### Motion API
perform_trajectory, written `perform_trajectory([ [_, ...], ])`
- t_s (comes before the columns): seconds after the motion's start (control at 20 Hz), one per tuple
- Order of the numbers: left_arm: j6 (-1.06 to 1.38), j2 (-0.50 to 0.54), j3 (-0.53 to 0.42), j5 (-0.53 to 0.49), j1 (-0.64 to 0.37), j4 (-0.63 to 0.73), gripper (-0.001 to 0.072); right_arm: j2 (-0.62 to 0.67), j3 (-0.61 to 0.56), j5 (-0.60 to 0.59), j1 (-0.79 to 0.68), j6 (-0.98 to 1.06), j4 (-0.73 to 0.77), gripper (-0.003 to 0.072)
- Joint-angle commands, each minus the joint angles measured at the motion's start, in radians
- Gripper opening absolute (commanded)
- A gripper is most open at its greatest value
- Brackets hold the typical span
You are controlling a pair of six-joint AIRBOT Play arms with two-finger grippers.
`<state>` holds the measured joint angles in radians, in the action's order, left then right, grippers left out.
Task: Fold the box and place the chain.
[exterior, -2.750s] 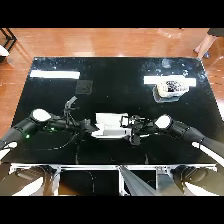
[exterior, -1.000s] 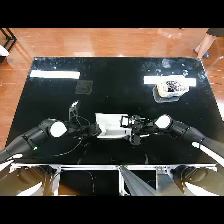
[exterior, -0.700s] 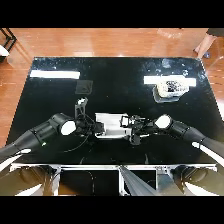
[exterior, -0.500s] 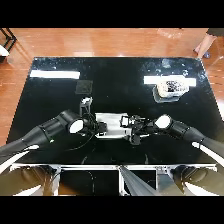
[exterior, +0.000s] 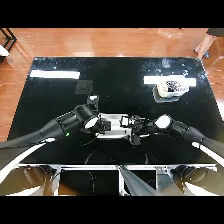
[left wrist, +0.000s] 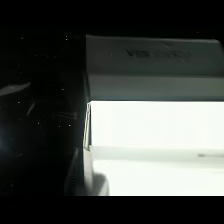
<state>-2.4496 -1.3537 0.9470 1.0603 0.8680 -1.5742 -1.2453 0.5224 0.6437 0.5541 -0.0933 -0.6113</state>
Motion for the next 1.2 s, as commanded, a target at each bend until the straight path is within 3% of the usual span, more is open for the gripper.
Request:
perform_trajectory([
  [0.0, -0.034, -0.014, 0.016, 0.026, 0.003, -0.004, 0.0354, -0.001, 0.0, 0.0, 0.001, 0.0, 0.0, 0.0239],
  [0.95, -0.042, -0.052, 0.016, -0.007, 0.002, 0.045, 0.0351, -0.001, 0.0, 0.0, 0.001, 0.0, 0.0, 0.0239],
  [1.0, -0.042, -0.052, 0.016, -0.007, 0.002, 0.047, 0.0328, -0.001, 0.0, 0.0, 0.001, 0.0, 0.0, 0.0239],
  [1.1, -0.042, -0.052, 0.016, -0.005, 0.002, 0.046, 0.015, -0.001, 0.0, 0.0, 0.001, 0.0, 0.0, 0.0239],
  [1.15, -0.042, -0.052, 0.016, -0.005, 0.002, 0.047, 0.0137, -0.001, 0.0, 0.0, 0.001, 0.0, 0.0, 0.0239],
])
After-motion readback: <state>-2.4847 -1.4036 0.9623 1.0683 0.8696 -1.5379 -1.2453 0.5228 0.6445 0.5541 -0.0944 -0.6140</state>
